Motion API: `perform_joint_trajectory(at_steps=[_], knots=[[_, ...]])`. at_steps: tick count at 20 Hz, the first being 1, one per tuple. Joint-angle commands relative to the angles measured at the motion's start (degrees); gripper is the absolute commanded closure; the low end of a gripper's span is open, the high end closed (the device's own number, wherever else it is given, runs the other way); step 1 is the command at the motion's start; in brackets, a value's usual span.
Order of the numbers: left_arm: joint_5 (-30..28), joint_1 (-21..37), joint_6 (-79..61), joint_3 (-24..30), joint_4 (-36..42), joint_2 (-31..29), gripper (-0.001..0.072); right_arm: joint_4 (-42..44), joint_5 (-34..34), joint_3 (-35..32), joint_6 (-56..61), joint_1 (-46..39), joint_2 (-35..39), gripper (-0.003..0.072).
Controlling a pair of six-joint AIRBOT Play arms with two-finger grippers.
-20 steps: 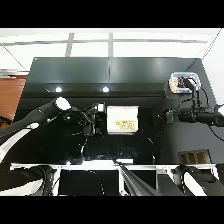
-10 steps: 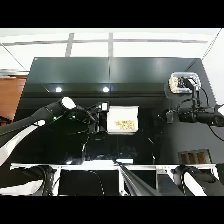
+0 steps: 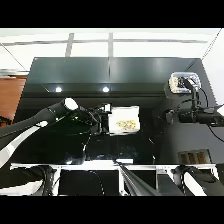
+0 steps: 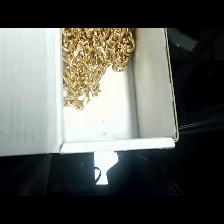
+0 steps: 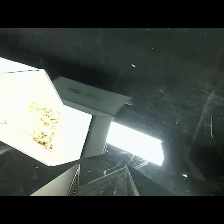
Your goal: Fold the box and place the chain.
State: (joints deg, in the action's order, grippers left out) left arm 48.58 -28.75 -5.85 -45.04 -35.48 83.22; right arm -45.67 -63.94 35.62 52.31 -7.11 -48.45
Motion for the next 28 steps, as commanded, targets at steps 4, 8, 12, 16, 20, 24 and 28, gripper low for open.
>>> perform_joint_trajectory(at_steps=[4, 8, 12, 16, 20, 24, 28], knots=[[1.4, -0.3, 1.9, -0.3, -2.4, 0.0, -0.0004, 0.0, 0.1, -0.2, 0.0, 0.0, 0.0, 0.0348], [2.6, -0.5, 2.1, -0.4, -2.6, 0.0, -0.0004, 0.0, 0.1, -0.2, 0.0, 0.0, 0.0, 0.0348], [2.5, -0.8, 3.3, -0.4, -1.8, 0.0, -0.0005, 0.0, 0.1, -0.2, 0.0, 0.0, 0.0, 0.0348], [0.9, -1.6, 3.5, -0.4, -0.5, 0.0, -0.0005, 0.0, 0.1, -0.2, 0.0, 0.0, 0.0, 0.0348], [0.9, -1.9, 3.8, -0.4, 2.1, 0.0, -0.0008, 0.0, 0.1, -0.2, 0.0, 0.0, 0.0, 0.0348], [0.9, -1.9, 4.8, -0.4, 2.2, 0.0, -0.0010, 0.0, 0.1, -0.2, 0.0, 0.0, 0.0, 0.0348], [-0.6, -2.0, 4.8, -0.4, 3.6, 0.0, -0.0007, 0.0, 0.1, -0.2, 0.0, 0.0, 0.0, 0.0348]])
